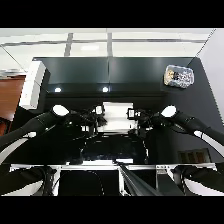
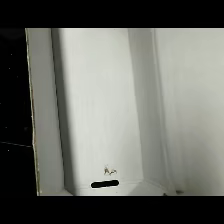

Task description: Fold the box and place the chain.

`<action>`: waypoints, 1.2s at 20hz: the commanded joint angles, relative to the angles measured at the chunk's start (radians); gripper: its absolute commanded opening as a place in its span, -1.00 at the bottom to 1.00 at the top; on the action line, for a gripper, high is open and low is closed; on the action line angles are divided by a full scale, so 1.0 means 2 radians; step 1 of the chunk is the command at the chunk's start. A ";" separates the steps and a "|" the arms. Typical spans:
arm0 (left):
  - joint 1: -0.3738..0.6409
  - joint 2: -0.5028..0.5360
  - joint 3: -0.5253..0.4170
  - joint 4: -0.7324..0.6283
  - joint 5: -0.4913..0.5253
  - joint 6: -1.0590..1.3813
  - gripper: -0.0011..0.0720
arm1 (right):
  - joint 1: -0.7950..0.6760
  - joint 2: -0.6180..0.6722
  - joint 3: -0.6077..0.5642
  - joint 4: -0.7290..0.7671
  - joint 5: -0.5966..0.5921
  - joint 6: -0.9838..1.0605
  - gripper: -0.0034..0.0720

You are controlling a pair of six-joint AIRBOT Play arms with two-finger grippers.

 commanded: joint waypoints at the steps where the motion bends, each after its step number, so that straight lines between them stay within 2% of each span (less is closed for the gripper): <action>1: 0.000 0.000 0.000 0.003 0.001 0.000 0.03 | 0.001 0.000 0.000 0.001 0.000 0.001 -0.32; 2: -0.001 0.000 0.000 0.003 0.000 0.000 -0.66 | 0.001 0.000 0.000 0.001 0.000 0.001 -0.32; 3: -0.002 0.000 0.000 0.008 0.000 0.000 -0.76 | 0.001 0.000 0.000 0.001 0.000 0.001 -0.32; 5: -0.005 0.000 0.000 0.010 0.001 0.000 -0.17 | 0.001 0.000 0.000 0.001 0.000 0.001 -0.32; 6: -0.005 0.000 0.000 0.010 0.001 0.000 -0.23 | 0.001 0.000 0.000 0.001 0.000 0.001 -0.32; 7: -0.005 0.000 0.000 0.010 0.000 0.000 -0.53 | 0.001 0.000 0.000 0.001 0.000 0.001 -0.32; 8: -0.005 0.001 0.000 0.010 -0.002 0.000 -0.68 | 0.001 0.000 0.000 0.001 0.000 0.001 -0.32; 9: -0.005 0.003 0.000 0.010 -0.002 0.000 -0.60 | 0.001 0.000 0.000 0.001 0.000 0.001 -0.32; 10: -0.005 0.007 0.001 0.010 -0.001 0.000 -0.09 | 0.001 0.000 0.000 0.001 0.000 0.001 -0.32; 11: -0.003 0.016 0.001 0.015 -0.001 -0.001 -0.09 | 0.001 0.000 0.000 0.001 0.000 0.001 -0.32; 12: 0.001 0.030 0.001 0.028 -0.002 -0.009 -0.63 | 0.001 0.000 0.000 0.001 0.000 0.001 -0.32; 13: 0.009 0.049 0.001 0.051 -0.002 -0.035 -0.89 | 0.001 0.000 0.000 0.001 0.000 0.001 -0.32; 16: 0.057 0.126 0.001 0.142 -0.005 -0.240 -0.89 | 0.001 0.000 0.000 0.001 0.000 0.001 -0.32; 19: 0.133 0.179 -0.001 0.228 -0.029 -0.415 -0.90 | 0.001 0.000 0.000 0.001 0.000 0.001 -0.32; 21: 0.194 0.176 -0.001 0.248 -0.054 -0.619 -0.90 | 0.001 0.000 0.000 0.001 0.000 0.001 -0.32; 23: 0.256 0.149 -0.001 0.244 -0.122 -0.754 -0.90 | 0.001 0.000 0.000 0.001 0.000 0.001 -0.32; 24: 0.281 0.127 -0.001 0.231 -0.165 -0.782 -0.89 | 0.001 0.000 0.000 0.001 0.000 0.001 -0.32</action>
